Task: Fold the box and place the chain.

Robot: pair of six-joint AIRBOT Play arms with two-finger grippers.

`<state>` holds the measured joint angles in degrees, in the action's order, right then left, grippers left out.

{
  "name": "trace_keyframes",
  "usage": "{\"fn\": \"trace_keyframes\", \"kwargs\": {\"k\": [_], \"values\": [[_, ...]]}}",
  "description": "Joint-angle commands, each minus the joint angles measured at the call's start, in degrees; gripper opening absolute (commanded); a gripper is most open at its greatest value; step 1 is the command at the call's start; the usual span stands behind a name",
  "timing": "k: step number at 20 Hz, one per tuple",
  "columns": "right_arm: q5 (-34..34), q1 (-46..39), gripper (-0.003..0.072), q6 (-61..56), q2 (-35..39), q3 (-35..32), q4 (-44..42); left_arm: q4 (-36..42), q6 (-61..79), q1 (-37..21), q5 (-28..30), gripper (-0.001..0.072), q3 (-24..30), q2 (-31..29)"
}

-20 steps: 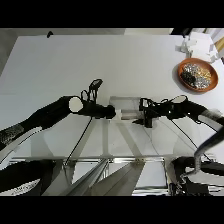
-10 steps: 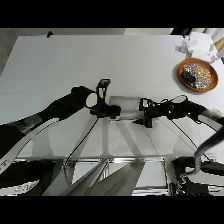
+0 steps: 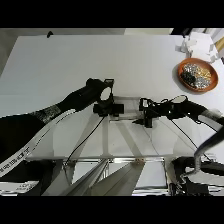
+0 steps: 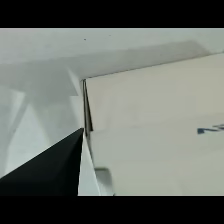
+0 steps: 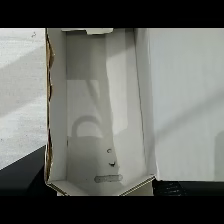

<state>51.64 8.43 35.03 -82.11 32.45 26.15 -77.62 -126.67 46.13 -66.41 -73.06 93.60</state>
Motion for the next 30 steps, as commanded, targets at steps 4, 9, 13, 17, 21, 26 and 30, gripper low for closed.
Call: {"fn": "trace_keyframes", "kwargs": {"k": [4,9,13,17,21,26,30], "values": [[0.0,0.07,0.0414,-0.02,0.02,0.0,-0.04,0.04,-4.72,-0.5,-1.14,0.0412,-1.22,0.96],[0.0,0.07,0.0414,-0.02,0.04,-0.02,-0.02,1.79,-6.05,-0.37,-1.62,0.041,-1.2,3.39],[0.0,0.07,0.0414,-0.02,0.04,-0.02,-0.04,2.12,-6.1,-0.37,-2.6,0.0263,-1.18,3.52],[0.0,0.07,0.0414,-0.02,0.04,-0.02,-0.04,1.9,-8.72,-0.26,-2.89,0.0132,-1.05,3.76],[0.0,0.07,0.0414,-0.02,0.04,0.0,-0.02,1.42,-9.94,0.31,-2.91,0.0059,-1.07,3.78],[0.0,0.07,0.0414,-0.02,0.04,0.0,-0.02,0.09,-10.29,0.68,-4.17,0.0004,-1.07,3.76],[0.0,0.07,0.0414,-0.02,0.02,-0.02,-0.02,0.22,-9.94,0.66,-4.7,0.0332,-1.07,3.63]]}}
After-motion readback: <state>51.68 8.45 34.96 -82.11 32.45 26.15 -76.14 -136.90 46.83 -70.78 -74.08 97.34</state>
